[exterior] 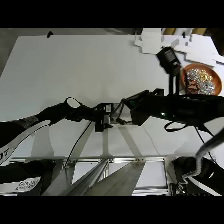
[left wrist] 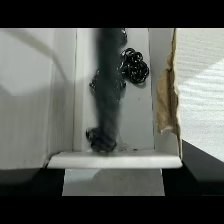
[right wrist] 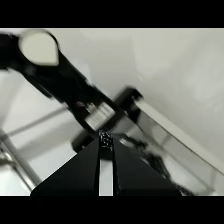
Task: Fold the box and place the chain.
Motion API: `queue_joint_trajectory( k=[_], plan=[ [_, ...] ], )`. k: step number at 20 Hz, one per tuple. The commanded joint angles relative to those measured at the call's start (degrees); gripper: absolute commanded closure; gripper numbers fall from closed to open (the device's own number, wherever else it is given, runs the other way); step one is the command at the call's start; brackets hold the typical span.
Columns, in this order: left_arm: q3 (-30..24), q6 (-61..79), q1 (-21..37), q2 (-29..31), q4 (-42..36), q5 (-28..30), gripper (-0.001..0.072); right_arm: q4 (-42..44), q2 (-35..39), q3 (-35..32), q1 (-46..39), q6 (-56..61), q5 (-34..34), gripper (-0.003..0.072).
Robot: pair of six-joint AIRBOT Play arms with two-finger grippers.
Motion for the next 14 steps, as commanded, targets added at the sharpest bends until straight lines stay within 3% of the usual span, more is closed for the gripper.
queue_joint_trajectory(
  k=[1, 7, 11, 14],
  plan=[
    [-0.02, 0.02, 0.0, 0.04, 0.02, 0.0, 0.0557, -3.96, -5.29, -1.81, 0.09, 1.18, 4.48, 0.0669],
    [-0.02, 0.02, 0.0, 0.04, 0.02, 0.0, 0.0557, -4.02, -16.31, -4.26, 0.09, 0.24, 3.93, 0.0665],
    [-0.02, 0.02, 0.0, 0.04, 0.02, 0.0, 0.0557, -4.46, -18.88, -4.07, 0.04, -1.49, 4.7, 0.0484],
    [-0.02, 0.02, 0.0, 0.04, 0.02, 0.0, 0.0557, -4.52, -16.83, -0.87, -2.82, -2.51, 9.07, 0.0474]
  ],
)
